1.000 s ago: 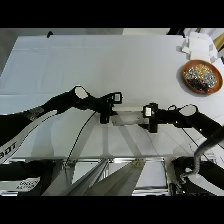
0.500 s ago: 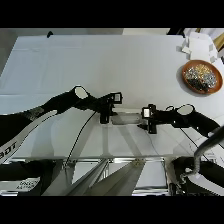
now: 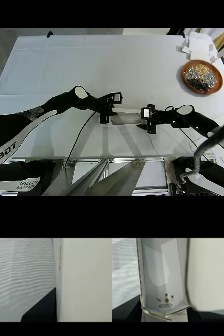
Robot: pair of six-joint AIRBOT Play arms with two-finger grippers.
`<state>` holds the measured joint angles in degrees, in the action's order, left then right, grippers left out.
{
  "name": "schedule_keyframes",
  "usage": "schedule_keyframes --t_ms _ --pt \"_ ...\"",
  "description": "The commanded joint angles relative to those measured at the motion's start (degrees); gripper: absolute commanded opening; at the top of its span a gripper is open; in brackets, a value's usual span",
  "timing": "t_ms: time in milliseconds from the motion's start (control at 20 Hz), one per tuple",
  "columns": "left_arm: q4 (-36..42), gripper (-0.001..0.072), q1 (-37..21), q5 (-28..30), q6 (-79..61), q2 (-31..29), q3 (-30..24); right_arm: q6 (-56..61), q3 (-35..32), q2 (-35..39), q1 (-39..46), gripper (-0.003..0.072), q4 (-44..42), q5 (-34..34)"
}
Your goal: Fold the box and place the chain.
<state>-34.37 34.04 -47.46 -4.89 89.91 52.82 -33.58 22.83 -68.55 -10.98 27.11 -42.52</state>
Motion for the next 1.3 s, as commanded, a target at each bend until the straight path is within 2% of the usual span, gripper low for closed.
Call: schedule_keyframes --t_ms 0,50,100,550,1100,1250 --pt "0.02 0.0011 -0.02 0.07 0.00 0.00 0.04 -0.11 0.02 -0.02 -0.02 0.0389 -0.20 1.33" --pt "0.02 0.0011 -0.02 0.07 0.00 0.00 0.04 -0.09 0.02 -0.02 -0.02 0.0331 -0.20 1.33" --pt "0.02 0.0011 -0.02 0.07 0.00 0.00 0.04 -0.02 0.02 -0.02 -0.02 0.0310 -0.17 1.33" --pt "0.02 0.0011 -0.02 0.07 0.00 0.00 0.04 0.31 0.02 -0.02 -0.02 0.0347 0.02 1.36" --pt "0.07 0.0011 -0.02 0.02 0.00 0.00 0.04 0.28 0.02 -0.02 -0.02 0.0341 0.02 1.38" --pt "2.21 0.0011 -0.02 0.04 0.02 -0.11 0.07 0.28 0.02 0.00 -0.02 0.0341 0.00 1.38"
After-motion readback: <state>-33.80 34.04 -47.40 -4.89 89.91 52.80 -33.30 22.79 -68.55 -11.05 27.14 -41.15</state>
